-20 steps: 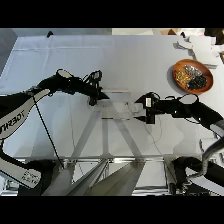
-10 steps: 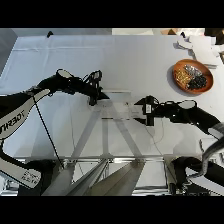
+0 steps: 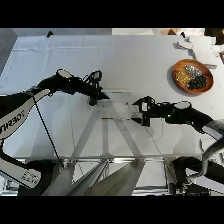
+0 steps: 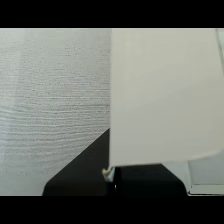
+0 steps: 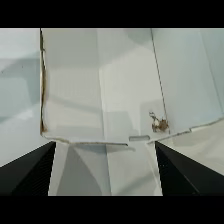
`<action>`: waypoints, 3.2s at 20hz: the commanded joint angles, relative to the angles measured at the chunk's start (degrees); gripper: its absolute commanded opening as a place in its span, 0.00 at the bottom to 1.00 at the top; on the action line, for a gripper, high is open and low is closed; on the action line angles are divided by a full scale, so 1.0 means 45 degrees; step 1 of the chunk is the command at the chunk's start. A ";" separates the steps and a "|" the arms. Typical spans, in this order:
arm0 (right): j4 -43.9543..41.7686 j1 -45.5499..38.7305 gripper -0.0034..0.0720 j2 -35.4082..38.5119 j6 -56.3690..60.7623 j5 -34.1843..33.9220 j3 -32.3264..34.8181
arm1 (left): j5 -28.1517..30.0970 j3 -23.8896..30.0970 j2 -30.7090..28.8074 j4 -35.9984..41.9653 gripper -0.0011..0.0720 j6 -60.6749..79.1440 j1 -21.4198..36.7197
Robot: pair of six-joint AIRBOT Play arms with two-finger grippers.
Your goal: Fold the box and place the chain.
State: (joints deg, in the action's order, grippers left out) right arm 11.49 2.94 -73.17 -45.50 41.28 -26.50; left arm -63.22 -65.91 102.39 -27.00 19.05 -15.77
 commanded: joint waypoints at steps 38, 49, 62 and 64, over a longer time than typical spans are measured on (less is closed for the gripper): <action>0.1098 -0.0418 0.98 -0.1831 0.2720 0.0389 -0.2628 | 0.0000 0.0005 0.0005 0.0000 0.03 0.0005 -0.0005; 0.0039 -0.0413 0.97 -0.2637 0.1044 0.1880 -0.3201 | 0.0000 0.0005 0.0005 -0.0005 0.03 0.0005 -0.0005; 0.0384 0.0175 0.91 -0.3424 0.1059 0.1855 -0.3211 | 0.0000 0.0005 0.0005 -0.0005 0.03 0.0005 -0.0005; 0.0393 0.0175 0.91 -0.3424 0.1103 0.1821 -0.3215 | 0.0000 0.0005 0.0005 -0.0005 0.03 0.0005 -0.0005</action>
State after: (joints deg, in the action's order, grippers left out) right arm 13.06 3.51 -88.20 -40.75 49.67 -40.93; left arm -63.37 -65.89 102.37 -27.05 19.14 -15.84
